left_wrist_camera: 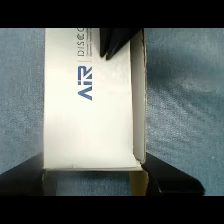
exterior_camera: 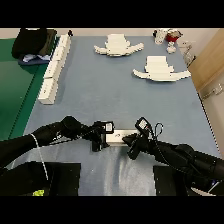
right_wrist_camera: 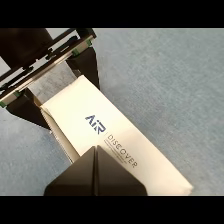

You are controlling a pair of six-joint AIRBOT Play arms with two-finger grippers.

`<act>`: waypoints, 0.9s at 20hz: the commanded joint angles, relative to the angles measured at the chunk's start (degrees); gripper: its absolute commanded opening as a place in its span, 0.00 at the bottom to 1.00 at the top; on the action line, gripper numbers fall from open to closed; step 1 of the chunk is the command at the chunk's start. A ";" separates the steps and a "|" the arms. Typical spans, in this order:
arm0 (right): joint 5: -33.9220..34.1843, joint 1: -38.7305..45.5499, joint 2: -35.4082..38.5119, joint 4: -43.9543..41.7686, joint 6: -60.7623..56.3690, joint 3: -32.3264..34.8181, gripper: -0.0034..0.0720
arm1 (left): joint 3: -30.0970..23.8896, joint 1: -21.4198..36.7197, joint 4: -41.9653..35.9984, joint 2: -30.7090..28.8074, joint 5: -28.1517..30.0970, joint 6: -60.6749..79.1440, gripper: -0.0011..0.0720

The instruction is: Fold the box.

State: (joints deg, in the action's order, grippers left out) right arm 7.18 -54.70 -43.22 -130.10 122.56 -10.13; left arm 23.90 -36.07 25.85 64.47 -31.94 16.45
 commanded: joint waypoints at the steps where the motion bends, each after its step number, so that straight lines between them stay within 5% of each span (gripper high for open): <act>1: 0.20 -0.02 1.86 1.16 0.00 -1.01 0.08 | 0.02 0.00 0.02 -0.02 0.02 0.00 0.64; 11: 7.02 3.23 4.37 1.86 -0.02 -4.87 0.08 | 0.02 0.00 0.02 -0.02 0.02 0.00 0.64; 13: 15.28 7.74 4.20 4.85 -0.20 -8.15 0.06 | 0.02 -0.02 0.02 -0.02 0.02 0.00 0.64; 18: 47.87 25.55 -2.51 14.60 -1.99 -25.68 0.05 | 0.02 0.00 0.02 -0.02 0.02 0.02 0.64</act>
State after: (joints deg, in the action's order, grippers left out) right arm 35.68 -37.80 -42.22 -120.64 121.43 -26.96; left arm 23.90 -36.07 25.87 64.45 -31.94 16.45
